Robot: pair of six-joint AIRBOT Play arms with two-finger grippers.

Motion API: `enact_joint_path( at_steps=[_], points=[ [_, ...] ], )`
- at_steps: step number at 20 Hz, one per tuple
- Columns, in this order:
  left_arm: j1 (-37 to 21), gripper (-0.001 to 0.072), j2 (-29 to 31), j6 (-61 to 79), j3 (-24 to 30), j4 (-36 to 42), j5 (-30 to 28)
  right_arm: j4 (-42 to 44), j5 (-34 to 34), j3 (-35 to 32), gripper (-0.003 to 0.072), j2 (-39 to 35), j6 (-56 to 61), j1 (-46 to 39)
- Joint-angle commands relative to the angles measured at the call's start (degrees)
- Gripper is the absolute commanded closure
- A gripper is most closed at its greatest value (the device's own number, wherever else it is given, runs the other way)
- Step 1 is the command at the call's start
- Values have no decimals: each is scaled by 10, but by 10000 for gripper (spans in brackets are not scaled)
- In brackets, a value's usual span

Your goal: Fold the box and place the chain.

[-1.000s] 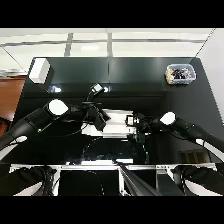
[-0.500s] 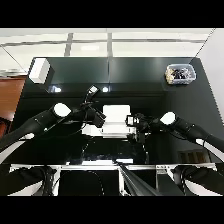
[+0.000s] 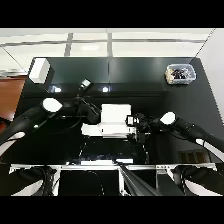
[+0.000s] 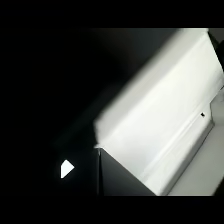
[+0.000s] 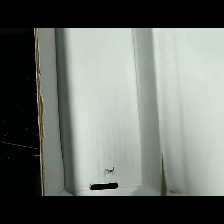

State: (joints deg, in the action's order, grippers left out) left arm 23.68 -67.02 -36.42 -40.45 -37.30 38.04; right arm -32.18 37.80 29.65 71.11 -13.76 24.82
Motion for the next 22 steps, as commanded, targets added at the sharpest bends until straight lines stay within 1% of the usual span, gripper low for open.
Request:
enact_joint_path(
  at_steps=[1, 3, 5, 6, 7, 8, 9, 11, 12, 14, 16, 17, 18, 19, 20, 21, 22],
  points=[
    [-38, 685, 91, 0, -1, -52, 81, 0, 0, 0, 613, 0, 0, 0],
    [-40, 682, 139, 24, 27, -55, 128, 0, 0, 0, 613, 0, 0, 0],
    [-37, 682, 149, 158, 56, -83, 223, 0, 0, 0, 613, 0, 0, 0],
    [-37, 681, 145, 202, 69, -99, 242, 0, 0, 0, 613, 0, 0, 0],
    [-37, 602, 142, 234, 76, -109, 237, 0, 0, 0, 614, 0, 0, 0],
    [-36, 272, 138, 276, 82, -116, 219, 0, 0, 0, 613, 0, 0, 0],
    [-37, -5, 132, 326, 88, -118, 189, 0, 0, 0, 614, 0, 0, 0],
    [-32, 4, 111, 403, 90, -116, 125, 0, 0, 0, 613, 0, 0, 0],
    [-27, 11, 95, 427, 90, -112, 109, 0, 0, 0, 613, 0, 0, 0],
    [-11, 24, 57, 468, 84, -95, 105, 0, 0, 0, 613, 0, 0, 0],
    [10, 27, 21, 470, 76, -78, 96, 0, 0, 0, 613, 0, 0, 0],
    [19, 44, 8, 469, 74, -67, 85, 0, 0, 0, 613, 0, 0, 0],
    [26, 94, 0, 470, 74, -50, 75, 0, 0, 0, 613, 0, 0, 0],
    [32, 114, -5, 470, 74, -37, 68, 0, 0, 0, 613, 0, 0, 0],
    [36, 117, -7, 470, 74, -33, 64, 0, 0, 0, 614, 0, 0, 0],
    [38, 144, -8, 469, 74, -33, 59, 0, 0, 0, 614, 0, 0, 0],
    [38, 266, -8, 469, 74, -30, 59, 0, 0, 0, 613, 0, 0, 0]
  ],
)
